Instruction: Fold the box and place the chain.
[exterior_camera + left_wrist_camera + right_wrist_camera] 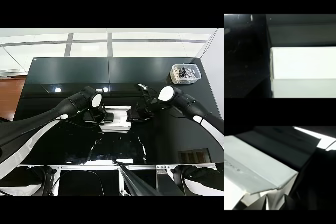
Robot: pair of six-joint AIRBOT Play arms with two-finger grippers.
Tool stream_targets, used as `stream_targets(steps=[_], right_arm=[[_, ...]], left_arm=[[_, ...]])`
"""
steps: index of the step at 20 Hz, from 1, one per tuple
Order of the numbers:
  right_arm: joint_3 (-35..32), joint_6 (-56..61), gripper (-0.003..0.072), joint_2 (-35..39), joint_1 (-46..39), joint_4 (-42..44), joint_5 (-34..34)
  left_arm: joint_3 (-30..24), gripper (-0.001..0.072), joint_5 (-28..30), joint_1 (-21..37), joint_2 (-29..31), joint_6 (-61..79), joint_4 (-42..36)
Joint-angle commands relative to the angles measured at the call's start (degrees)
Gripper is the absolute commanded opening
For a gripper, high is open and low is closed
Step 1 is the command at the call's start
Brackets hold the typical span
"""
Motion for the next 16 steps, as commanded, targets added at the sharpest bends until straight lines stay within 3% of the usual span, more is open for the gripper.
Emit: stream_targets(steps=[1,6,12,16], right_arm=[[0.42,7.91,0.0248,-0.37,2.95,-6.60,-2.16],[3.43,16.83,0.0248,-3.37,6.88,-14.88,-0.59],[13.11,32.57,0.0247,-8.11,11.80,-28.39,10.08],[14.84,37.40,0.0241,-10.75,14.19,-29.57,13.33]], left_arm=[[0.02,0.0027,-0.02,0.04,0.02,0.00,0.02],[0.02,0.0027,-0.02,0.04,0.02,0.02,0.02],[0.02,0.0027,-0.02,0.04,0.02,0.00,0.00],[0.02,0.0027,-0.02,0.04,0.02,0.02,0.07]])
